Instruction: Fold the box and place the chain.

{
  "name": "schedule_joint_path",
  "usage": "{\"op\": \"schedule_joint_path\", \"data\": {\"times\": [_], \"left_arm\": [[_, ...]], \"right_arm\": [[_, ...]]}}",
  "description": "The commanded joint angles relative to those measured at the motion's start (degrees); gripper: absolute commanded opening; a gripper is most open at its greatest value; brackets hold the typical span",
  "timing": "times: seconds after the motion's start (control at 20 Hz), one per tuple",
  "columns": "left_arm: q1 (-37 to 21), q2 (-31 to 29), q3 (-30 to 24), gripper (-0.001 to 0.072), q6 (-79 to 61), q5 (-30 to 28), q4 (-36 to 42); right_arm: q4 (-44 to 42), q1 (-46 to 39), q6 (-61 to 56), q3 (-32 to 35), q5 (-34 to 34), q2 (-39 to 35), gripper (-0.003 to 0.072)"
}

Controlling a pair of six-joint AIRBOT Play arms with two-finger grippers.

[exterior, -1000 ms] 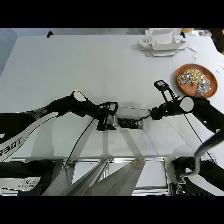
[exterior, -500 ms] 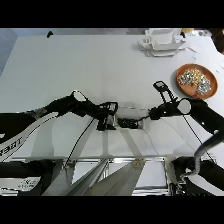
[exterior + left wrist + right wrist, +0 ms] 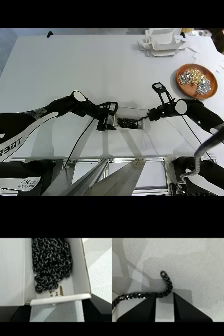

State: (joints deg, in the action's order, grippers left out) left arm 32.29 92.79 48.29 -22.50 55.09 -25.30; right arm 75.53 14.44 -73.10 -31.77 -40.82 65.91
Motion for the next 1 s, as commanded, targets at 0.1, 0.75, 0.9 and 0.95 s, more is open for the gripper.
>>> {"op": "schedule_joint_path", "data": {"times": [0.1,0.75,0.9,0.95], "left_arm": [[-0.07,-0.02,0.02,0.0083,0.00,-0.02,-0.02],[-0.07,-0.02,0.02,0.0083,0.00,-0.02,-0.02],[-0.07,-0.02,0.02,0.0083,0.00,0.00,0.00],[-0.07,-0.02,0.02,0.0083,0.00,-0.02,0.00]], "right_arm": [[-0.24,0.61,-0.17,0.00,-0.46,0.74,0.0017],[-12.24,0.61,-0.94,-0.13,-18.73,-30.84,0.0017],[-24.96,0.61,3.50,-0.13,-18.99,-35.04,0.0017],[-29.86,0.61,6.03,-0.13,-19.04,-35.15,0.0017]]}}
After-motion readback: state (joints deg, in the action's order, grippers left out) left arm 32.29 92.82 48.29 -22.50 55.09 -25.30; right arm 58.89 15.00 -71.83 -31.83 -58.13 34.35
